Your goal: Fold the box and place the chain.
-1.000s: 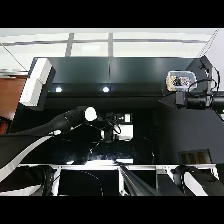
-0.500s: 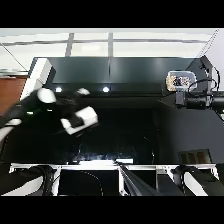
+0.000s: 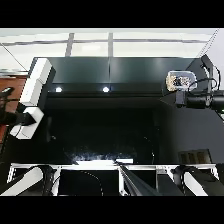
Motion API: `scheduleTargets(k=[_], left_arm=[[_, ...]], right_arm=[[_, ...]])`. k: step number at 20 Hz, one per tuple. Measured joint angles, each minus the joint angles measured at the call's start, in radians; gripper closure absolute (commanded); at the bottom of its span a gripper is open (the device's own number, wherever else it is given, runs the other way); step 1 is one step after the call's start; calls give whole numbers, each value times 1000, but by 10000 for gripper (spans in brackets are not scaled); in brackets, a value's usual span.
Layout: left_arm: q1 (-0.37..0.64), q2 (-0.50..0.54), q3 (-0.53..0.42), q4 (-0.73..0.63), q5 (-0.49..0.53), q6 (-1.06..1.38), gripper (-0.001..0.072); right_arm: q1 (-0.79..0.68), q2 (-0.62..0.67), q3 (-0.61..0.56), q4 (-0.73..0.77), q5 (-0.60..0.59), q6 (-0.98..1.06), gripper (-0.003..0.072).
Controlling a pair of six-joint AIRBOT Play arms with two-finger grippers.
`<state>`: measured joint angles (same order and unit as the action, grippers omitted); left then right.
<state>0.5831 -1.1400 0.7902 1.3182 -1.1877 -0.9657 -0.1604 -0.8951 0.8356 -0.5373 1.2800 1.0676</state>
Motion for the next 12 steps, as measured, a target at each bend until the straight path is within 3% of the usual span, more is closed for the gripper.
scheduleTargets(k=[5, 12], left_arm=[[98, -15, 18, 22, 79, 23, 378], [98, -19, 23, -64, 252, 178, 377]], right_arm=[[0, 0, 0, 0, -2, 0, 676], [0, 0, 0, 0, -5, 1, 676]])
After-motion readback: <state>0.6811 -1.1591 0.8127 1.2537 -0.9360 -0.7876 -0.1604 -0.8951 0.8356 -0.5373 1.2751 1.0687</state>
